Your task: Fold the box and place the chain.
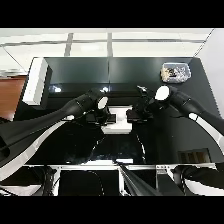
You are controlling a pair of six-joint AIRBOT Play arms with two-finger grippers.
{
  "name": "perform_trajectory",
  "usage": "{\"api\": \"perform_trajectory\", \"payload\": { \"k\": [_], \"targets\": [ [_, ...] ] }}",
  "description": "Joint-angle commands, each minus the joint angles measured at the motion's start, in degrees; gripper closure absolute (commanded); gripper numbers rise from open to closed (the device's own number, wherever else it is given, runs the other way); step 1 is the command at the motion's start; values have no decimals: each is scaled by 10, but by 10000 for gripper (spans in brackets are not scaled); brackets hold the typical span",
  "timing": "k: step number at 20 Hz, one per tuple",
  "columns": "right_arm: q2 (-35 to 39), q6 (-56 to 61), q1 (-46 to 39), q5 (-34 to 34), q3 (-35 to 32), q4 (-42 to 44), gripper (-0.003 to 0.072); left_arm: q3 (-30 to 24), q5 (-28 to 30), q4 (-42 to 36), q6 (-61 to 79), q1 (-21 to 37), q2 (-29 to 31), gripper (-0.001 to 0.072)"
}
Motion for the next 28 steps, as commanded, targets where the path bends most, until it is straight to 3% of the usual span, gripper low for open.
{"api": "perform_trajectory", "payload": {
  "k": [1,7,15,16,17,21,23,24,25,28],
  "targets": [
    [-3,142,52,-33,7,-122,450,0,2,0,1,0,0,685],
    [-27,339,136,5,54,-320,450,0,-10,0,1,1,-1,685],
    [-47,376,159,8,54,-295,450,0,-8,0,1,1,-1,685],
    [-49,376,159,8,54,-288,475,0,-8,0,1,1,-1,685],
    [-50,376,159,8,54,-288,675,0,-8,0,1,1,-1,685],
    [-50,379,158,14,55,-287,670,0,-8,0,1,1,-1,685],
    [-50,379,158,10,55,-283,562,0,-8,0,1,1,-1,685],
    [-50,378,158,8,55,-281,553,0,-8,0,1,1,-1,685],
    [-50,378,158,8,55,-282,677,0,-8,0,1,1,-1,685],
    [-49,377,158,9,57,-284,670,0,-8,0,1,1,-1,685]
  ]
}}
